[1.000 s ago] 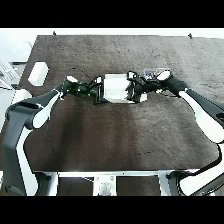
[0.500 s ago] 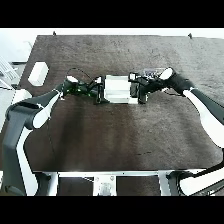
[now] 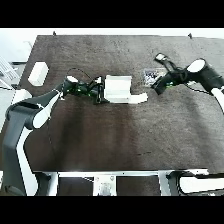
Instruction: Fold the box and place the chain.
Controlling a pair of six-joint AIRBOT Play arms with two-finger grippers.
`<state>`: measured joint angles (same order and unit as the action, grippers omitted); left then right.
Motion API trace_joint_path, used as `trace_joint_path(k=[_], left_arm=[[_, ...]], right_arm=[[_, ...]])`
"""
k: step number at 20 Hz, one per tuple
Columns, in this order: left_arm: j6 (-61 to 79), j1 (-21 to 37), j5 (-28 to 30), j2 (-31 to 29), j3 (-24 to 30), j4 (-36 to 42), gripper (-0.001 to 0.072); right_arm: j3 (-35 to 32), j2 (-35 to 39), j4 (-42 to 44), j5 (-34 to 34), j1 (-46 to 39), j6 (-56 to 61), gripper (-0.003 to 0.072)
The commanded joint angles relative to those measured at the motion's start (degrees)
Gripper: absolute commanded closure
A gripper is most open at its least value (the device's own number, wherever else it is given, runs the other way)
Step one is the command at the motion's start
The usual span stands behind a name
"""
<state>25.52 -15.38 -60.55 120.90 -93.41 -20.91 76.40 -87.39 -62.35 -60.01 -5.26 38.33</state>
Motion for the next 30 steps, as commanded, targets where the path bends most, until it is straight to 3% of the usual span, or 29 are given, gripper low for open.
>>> trace_joint_path(k=[1, 6, 15, 19, 27, 28, 30], left_arm=[[0.0, 0.0, 0.0, 0.0, -0.1, 0.0, 0.042], [0.0, 0.0, 0.0, 0.0, -0.1, 0.0, 0.042], [0.0, 0.0, 0.0, 0.0, -0.1, 0.0, 0.0419], [0.0, 0.0, 0.0, 0.0, -0.1, 0.0, 0.042], [0.0, 0.0, 0.0, 0.0, -0.1, 0.0, 0.042], [0.0, 0.0, 0.0, 0.0, -0.1, 0.0, 0.042], [0.0, 0.0, 0.0, 0.0, -0.1, 0.0, 0.042]], right_arm=[[-2.1, -0.5, 3.9, -0.1, -7.0, 19.4, 0.0679], [-5.0, -6.4, 12.7, -0.1, -8.7, 23.4, 0.068], [-5.0, -16.3, 23.3, 2.0, -1.0, 22.9, 0.068], [-4.6, -16.5, 25.9, 1.9, 4.1, 21.2, 0.0681], [-3.4, -11.0, 25.8, 1.9, 4.4, 21.2, 0.0679], [-3.2, -10.9, 26.2, 1.8, 4.5, 21.2, 0.0663], [-3.2, -10.9, 27.7, 1.0, 4.5, 21.2, 0.05]])
